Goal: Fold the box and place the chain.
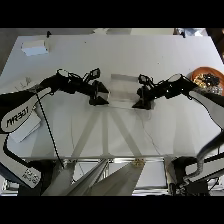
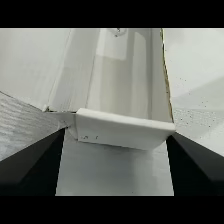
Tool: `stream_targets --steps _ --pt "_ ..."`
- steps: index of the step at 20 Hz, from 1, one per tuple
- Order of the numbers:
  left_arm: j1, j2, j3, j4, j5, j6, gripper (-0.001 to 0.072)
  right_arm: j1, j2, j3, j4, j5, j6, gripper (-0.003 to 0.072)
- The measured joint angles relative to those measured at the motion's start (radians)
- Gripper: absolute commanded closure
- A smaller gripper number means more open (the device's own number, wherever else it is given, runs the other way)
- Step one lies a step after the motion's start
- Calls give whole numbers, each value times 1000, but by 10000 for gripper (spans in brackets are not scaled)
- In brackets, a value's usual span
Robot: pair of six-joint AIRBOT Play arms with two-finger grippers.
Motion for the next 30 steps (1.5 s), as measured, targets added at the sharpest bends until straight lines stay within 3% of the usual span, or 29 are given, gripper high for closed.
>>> stream_targets --steps 9,19,30 --pt "-22 4 0 -6 51 36 5 0 0 0 0 -1 0 394" --pt "-24 5 1 85 -52 65 7 2 0 0 -5 8 -5 394" --pt "-12 5 0 138 -55 -28 5 1 0 0 5 -5 4 394"
